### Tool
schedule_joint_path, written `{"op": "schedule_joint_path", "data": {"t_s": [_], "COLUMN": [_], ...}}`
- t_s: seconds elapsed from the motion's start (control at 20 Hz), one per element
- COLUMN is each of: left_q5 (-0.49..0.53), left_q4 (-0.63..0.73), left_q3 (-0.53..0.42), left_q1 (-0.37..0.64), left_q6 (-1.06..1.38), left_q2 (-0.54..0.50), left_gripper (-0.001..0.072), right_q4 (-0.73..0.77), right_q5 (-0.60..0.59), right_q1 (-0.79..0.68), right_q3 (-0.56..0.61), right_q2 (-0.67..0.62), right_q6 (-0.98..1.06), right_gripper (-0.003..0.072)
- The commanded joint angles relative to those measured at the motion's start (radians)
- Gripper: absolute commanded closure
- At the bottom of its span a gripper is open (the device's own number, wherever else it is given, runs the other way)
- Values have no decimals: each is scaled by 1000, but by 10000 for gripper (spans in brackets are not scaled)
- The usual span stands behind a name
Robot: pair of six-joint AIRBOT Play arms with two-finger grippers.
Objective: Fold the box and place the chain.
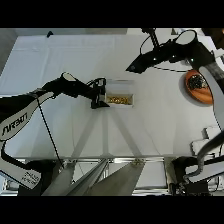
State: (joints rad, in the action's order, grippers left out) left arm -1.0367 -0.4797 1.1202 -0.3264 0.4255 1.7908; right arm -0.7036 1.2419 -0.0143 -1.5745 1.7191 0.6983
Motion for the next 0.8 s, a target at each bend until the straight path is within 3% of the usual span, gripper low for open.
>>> {"op": "schedule_joint_path", "data": {"t_s": [0.0,0.15,0.65,0.75], "left_q5": [0,0,0,0], "left_q4": [0,0,0,0], "left_q3": [0,0,0,0], "left_q1": [1,1,1,1], "left_q6": [0,0,0,0], "left_q2": [0,0,0,0], "left_gripper": [481,481,481,481], "right_q4": [2,4,-43,-98], "right_q5": [138,237,223,196], "right_q1": [1,32,150,168], "right_q3": [-37,-37,-35,-25], "right_q2": [127,172,87,62], "right_q6": [109,99,-3,-63], "right_gripper": [456,469,470,430]}}
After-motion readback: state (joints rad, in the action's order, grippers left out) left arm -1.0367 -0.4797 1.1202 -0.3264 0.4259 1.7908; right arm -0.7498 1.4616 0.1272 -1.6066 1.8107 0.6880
